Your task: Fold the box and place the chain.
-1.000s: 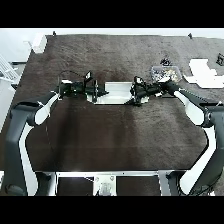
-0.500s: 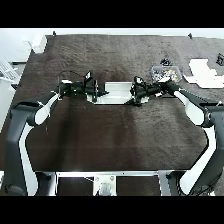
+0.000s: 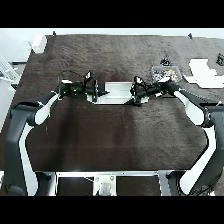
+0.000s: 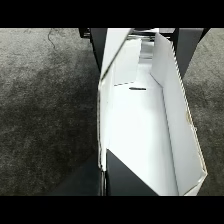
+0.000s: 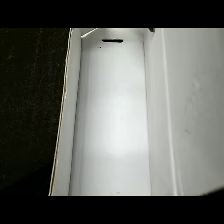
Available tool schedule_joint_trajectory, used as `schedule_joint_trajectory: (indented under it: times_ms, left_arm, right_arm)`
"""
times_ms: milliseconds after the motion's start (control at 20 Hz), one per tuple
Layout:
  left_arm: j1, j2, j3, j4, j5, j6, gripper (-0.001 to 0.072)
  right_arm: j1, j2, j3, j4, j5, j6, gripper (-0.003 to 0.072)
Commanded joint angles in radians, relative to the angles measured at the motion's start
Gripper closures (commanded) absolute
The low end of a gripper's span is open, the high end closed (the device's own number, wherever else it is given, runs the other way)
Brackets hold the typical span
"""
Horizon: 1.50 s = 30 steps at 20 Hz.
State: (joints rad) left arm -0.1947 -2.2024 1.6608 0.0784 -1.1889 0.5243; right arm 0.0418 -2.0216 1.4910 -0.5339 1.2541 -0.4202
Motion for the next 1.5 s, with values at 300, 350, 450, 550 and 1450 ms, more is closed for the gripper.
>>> schedule_joint_trajectory:
  times_ms: [300, 350, 450, 550, 1450]
  left_arm:
    - [0.001, 0.000, 0.000, -0.005, 0.001, 0.000, 0.0688]
    - [0.001, 0.000, 0.000, -0.005, 0.001, 0.000, 0.0688]
    - [0.001, 0.000, 0.000, -0.005, 0.001, 0.000, 0.0688]
    - [0.001, 0.000, 0.000, -0.005, 0.001, 0.000, 0.0688]
    - [0.001, 0.001, 0.000, -0.037, -0.029, -0.025, 0.0288]
  right_arm:
    - [0.001, 0.000, 0.000, 0.000, 0.000, 0.000, 0.0104]
    - [0.001, 0.000, 0.000, 0.000, 0.000, 0.000, 0.0104]
    - [0.001, 0.000, 0.000, 0.000, 0.000, 0.000, 0.0104]
    - [0.001, 0.000, 0.000, 0.000, 0.000, 0.000, 0.0104]
    - [0.001, 0.000, 0.000, 0.000, 0.000, 0.000, 0.0104]
